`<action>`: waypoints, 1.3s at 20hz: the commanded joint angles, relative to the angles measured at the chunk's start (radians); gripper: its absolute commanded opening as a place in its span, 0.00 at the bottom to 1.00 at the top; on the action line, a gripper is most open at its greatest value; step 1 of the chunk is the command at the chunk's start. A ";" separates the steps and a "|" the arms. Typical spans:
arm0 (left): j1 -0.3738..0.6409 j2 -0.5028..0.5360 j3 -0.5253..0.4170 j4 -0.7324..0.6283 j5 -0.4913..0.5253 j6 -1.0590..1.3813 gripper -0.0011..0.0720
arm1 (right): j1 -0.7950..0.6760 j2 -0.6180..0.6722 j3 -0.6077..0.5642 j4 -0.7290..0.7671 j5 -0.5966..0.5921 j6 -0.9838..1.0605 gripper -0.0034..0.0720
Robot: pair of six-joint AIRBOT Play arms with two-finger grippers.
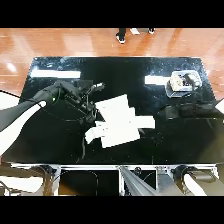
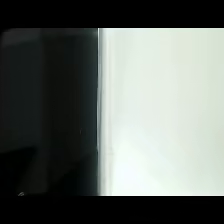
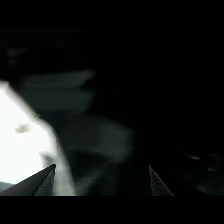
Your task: Fold the box and place the chain.
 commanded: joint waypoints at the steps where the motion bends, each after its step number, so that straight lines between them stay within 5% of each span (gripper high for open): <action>1: -0.046 0.003 0.069 0.180 0.010 -0.008 0.04 | -0.077 0.001 0.083 -0.084 0.120 -0.115 0.99; 3: -0.092 0.020 0.057 0.201 -0.027 -0.011 0.04 | -0.074 0.001 0.083 -0.082 0.138 -0.164 0.99; 7: -0.169 0.109 -0.048 0.214 -0.288 0.016 0.04 | -0.074 0.001 0.083 -0.079 0.079 -0.203 0.99; 10: -0.177 0.155 -0.122 0.210 -0.390 0.028 0.04 | -0.074 0.000 0.077 -0.051 0.077 -0.293 0.99; 14: -0.177 0.139 -0.124 0.220 -0.380 0.026 0.04 | -0.074 0.000 0.029 0.077 -0.021 -0.390 0.99; 20: -0.178 0.118 -0.123 0.187 -0.359 -0.019 0.04 | -0.074 0.000 -0.059 0.075 -0.072 -0.465 0.99; 26: -0.206 0.123 -0.115 0.191 -0.360 0.198 0.04 | -0.074 -0.001 -0.059 0.117 -0.193 -0.470 0.99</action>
